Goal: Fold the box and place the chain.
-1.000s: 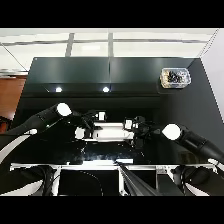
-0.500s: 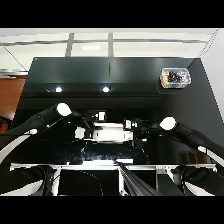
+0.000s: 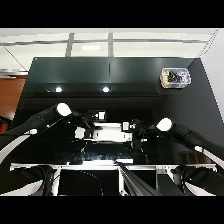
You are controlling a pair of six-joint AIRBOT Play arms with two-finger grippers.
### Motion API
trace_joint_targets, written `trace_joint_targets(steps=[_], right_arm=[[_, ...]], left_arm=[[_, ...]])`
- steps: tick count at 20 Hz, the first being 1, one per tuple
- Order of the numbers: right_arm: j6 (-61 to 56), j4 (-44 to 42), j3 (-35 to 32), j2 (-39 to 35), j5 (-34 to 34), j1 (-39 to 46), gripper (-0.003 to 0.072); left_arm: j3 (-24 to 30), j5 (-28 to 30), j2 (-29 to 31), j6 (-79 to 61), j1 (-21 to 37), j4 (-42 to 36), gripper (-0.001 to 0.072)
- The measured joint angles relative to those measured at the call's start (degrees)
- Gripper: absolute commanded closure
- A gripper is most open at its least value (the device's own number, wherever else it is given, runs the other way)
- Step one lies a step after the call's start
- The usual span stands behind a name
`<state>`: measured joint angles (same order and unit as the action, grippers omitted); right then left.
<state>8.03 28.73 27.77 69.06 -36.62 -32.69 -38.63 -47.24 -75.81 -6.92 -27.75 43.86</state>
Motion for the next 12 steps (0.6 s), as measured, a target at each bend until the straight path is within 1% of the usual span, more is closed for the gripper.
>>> trace_joint_targets(steps=[8, 9, 10, 11, 12], right_arm=[[-2.7, 2.1, 0.0, 0.2, 3.1, -1.9, 0.0017], [-2.9, 2.3, 0.0, 0.2, 3.2, -2.1, 0.0139], [-3.0, 2.5, 0.0, 0.2, 3.2, -2.1, 0.0196], [-3.0, 2.6, 0.0, 0.2, 3.2, -2.2, 0.0196], [-3.0, 2.7, 0.0, 0.2, 3.2, -2.2, 0.0196]], left_arm=[[0.0, 0.0, 0.0, 0.2, 0.0, 0.0, 0.0676], [0.0, 0.0, 0.0, 0.2, 0.0, 0.0, 0.0674], [0.0, 0.0, 0.0, 0.2, 0.0, 0.0, 0.064], [0.0, 0.1, 0.0, 0.1, 0.0, 0.2, 0.0493], [0.1, 0.1, -0.1, 0.0, 0.0, 1.3, 0.0309]])
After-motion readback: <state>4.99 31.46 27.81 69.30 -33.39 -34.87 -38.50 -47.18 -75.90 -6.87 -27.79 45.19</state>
